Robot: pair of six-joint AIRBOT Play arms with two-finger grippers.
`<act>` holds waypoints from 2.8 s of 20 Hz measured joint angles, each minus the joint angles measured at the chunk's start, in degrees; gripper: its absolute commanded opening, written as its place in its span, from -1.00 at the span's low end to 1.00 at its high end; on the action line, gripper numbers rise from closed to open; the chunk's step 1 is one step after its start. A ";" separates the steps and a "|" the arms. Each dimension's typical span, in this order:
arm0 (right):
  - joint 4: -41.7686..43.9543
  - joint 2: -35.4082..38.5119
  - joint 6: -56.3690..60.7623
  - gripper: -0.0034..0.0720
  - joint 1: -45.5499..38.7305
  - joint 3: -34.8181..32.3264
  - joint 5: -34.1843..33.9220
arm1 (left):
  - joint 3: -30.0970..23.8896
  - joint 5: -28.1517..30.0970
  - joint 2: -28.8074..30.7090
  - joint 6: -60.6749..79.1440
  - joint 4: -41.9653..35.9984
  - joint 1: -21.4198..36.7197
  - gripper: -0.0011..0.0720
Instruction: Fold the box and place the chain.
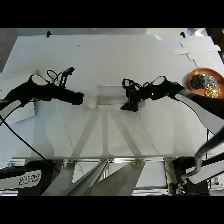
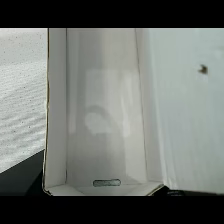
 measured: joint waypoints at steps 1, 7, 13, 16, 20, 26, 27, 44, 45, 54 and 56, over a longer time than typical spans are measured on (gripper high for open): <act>-0.02 0.00 -0.02 0.09 0.00 0.00 0.00 | 0.00 -0.24 0.00 0.83 -1.46 -0.09 -0.84; -0.02 0.00 0.00 0.09 0.00 0.00 0.00 | 0.00 -2.56 -0.13 4.48 -6.67 -0.70 -0.14; 0.00 0.00 0.00 0.09 0.00 0.00 0.02 | 0.00 -3.06 -1.07 9.49 -8.87 -2.08 0.20; -0.02 0.00 -0.02 0.09 0.00 0.00 0.00 | 0.00 -2.91 -2.75 12.20 -10.21 -3.17 0.20; -0.02 0.00 -0.02 0.09 0.00 0.00 0.00 | 0.00 -2.40 -5.01 13.64 -13.07 -3.98 0.20; -0.02 0.00 -0.02 0.09 0.00 0.00 0.00 | 0.00 -1.01 -5.90 14.93 -15.23 -4.22 0.20; 0.00 0.00 0.00 0.09 0.00 0.00 0.00 | 0.00 -0.52 -6.01 14.45 -15.43 -4.22 0.20; -0.02 0.00 -0.04 0.09 0.00 0.00 0.00 | 0.02 7.87 -4.83 9.88 -9.14 -7.85 0.18; -0.02 0.00 -0.04 0.09 0.00 0.00 0.00 | 0.02 8.35 -4.50 9.01 -7.76 -8.55 0.09; 0.00 0.00 0.00 0.09 0.00 0.00 0.00 | 5.42 10.86 -3.69 -10.03 11.39 -15.80 0.01; 0.02 0.00 0.04 0.09 0.00 0.00 0.00 | 7.37 10.19 -3.67 -17.92 18.49 -17.53 -0.17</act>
